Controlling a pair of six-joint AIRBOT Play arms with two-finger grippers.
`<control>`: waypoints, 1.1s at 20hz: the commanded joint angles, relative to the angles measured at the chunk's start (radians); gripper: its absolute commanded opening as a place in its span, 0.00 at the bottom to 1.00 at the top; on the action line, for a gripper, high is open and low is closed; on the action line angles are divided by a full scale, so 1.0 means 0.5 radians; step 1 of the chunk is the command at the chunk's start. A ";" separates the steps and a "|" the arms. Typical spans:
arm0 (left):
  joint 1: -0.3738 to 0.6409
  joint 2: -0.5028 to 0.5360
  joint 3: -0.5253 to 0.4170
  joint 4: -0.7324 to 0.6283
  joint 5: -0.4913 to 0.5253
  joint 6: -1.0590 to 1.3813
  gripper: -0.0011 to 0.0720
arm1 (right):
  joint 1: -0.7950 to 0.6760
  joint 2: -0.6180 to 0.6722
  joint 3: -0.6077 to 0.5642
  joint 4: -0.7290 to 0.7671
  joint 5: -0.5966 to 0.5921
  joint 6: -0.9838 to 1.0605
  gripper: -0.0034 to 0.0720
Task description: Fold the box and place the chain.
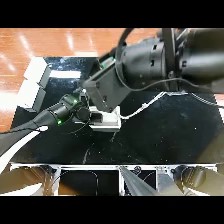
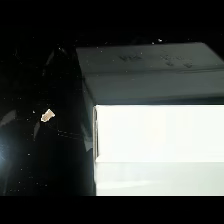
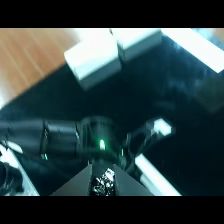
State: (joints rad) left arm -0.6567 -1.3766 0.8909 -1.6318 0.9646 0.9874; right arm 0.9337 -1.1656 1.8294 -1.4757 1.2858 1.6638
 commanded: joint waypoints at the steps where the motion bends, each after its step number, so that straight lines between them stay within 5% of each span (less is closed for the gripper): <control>1: -0.002 -0.004 -0.001 0.011 -0.002 -0.001 0.04 | -0.082 0.002 -0.085 0.130 0.130 0.006 0.06; 8: -0.002 -0.047 0.016 0.037 -0.011 -0.053 0.04 | -0.274 -0.008 -0.283 0.206 -0.138 -0.047 0.06; 14: -0.002 -0.047 0.016 0.035 -0.010 -0.053 0.04 | -0.401 -0.169 -0.283 0.775 -0.591 -0.266 0.06; 22: -0.002 -0.047 0.016 0.030 -0.008 -0.053 0.04 | -0.586 -0.359 -0.594 0.595 -0.336 -0.220 0.06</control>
State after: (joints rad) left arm -0.6575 -1.3994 0.8982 -1.6142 0.9588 0.9611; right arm 0.6857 -1.3266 1.6032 -1.1618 1.0889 1.5429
